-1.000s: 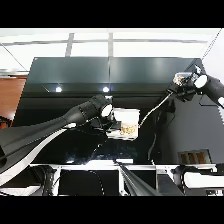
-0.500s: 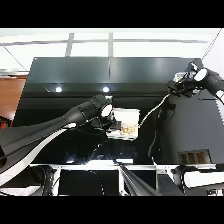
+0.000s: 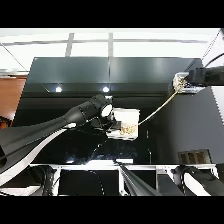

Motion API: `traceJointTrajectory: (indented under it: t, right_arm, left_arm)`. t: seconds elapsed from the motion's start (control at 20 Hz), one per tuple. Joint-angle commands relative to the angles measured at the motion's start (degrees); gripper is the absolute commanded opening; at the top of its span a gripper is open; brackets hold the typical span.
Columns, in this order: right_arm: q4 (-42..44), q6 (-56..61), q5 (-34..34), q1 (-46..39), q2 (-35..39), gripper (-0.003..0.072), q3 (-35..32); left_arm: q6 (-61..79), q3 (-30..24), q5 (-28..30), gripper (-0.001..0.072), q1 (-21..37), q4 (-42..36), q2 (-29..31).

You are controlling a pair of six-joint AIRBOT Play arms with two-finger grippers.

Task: Fold the box and place the chain.

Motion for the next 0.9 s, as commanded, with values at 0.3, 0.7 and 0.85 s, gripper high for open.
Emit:
traceJointTrajectory:
  t: [0.3, 0.7, 0.85]
  right_arm:
    - [27.78, -4.85, 6.49, 0.33, 10.34, 0.0017, -0.04]
    - [30.64, -5.79, 10.54, 5.25, 10.25, 0.0017, -5.64]
    - [31.19, -5.79, 6.88, 10.43, 10.23, 0.0017, -13.16]
  left_arm:
    - [0.02, 0.02, -0.02, 0.0029, 0.02, 0.0, 0.0]
    - [0.0, 0.02, -0.04, 0.0029, 0.02, 0.0, 0.0]
    - [0.02, 0.02, -0.07, 0.0028, 0.02, 0.0, 0.0]
